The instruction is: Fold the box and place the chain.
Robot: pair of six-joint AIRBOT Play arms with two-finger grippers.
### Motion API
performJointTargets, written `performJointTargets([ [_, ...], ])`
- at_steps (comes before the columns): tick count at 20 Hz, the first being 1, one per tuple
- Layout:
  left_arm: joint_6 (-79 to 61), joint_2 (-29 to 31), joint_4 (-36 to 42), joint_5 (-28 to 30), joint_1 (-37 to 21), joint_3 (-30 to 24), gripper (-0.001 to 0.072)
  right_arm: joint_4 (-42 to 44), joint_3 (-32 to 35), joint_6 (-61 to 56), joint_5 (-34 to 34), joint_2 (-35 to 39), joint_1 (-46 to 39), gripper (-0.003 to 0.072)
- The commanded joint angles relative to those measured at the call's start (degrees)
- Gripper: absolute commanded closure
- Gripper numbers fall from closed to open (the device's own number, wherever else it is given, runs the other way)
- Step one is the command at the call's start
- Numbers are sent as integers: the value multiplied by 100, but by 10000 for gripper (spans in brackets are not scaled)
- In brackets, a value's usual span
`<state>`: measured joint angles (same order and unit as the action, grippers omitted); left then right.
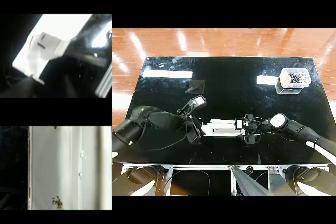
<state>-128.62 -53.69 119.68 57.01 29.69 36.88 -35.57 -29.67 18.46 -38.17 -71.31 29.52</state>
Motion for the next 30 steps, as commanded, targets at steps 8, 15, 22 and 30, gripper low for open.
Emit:
performJointTargets([
  [8, -50, -299, 258, -2736, 979, -240, 690, -37, 4, 4, -7, -9, 0, 194],
  [15, 326, -890, 278, -4164, 1220, -258, 690, -52, 4, 4, 24, -9, 0, 194],
  [22, 455, -901, 273, -4328, 1338, -256, 688, -52, 4, 2, 26, -9, 0, 194],
  [30, 448, -422, 234, -3003, 1351, -251, 688, -52, 4, 4, 26, -9, 0, 194],
])
